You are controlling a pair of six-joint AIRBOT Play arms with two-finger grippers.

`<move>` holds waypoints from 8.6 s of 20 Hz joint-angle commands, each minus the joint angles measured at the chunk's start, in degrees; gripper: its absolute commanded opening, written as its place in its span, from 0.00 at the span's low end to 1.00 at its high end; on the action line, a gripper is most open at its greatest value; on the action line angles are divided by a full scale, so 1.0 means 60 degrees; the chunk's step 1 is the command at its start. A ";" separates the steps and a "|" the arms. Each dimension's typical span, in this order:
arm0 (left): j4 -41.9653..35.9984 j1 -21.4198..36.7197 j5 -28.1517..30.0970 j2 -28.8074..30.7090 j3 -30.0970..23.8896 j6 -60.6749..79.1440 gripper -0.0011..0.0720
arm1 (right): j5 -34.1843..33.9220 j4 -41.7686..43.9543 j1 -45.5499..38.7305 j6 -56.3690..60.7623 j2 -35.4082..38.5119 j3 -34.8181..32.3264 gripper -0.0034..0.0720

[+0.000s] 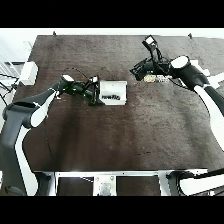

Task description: Fold the box and place the chain.

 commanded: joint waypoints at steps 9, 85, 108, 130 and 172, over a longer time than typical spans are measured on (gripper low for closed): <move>0.0000 -0.0004 0.0007 -0.0004 0.0000 0.0004 0.66 | 0.3373 0.0470 0.0463 -0.0954 -0.1552 0.1501 0.47; 0.0000 -0.0004 0.0011 -0.0004 0.0000 0.0004 0.66 | 0.3009 -0.1279 0.1749 -0.1413 -0.1792 0.0911 0.53; 0.0000 -0.0004 0.0011 -0.0004 0.0000 0.0004 0.66 | 0.4215 0.2120 0.0823 -0.3231 -0.1807 -0.0066 0.42; -0.0007 -0.0004 0.0004 -0.0004 0.0000 0.0004 0.66 | 0.4273 0.3122 0.0765 -0.2393 -0.0576 0.0026 0.06; 0.1158 0.5413 0.7031 0.5493 -0.4189 -0.7461 0.03 | 0.1111 0.3330 -0.1060 -0.1217 0.6404 -0.7734 0.06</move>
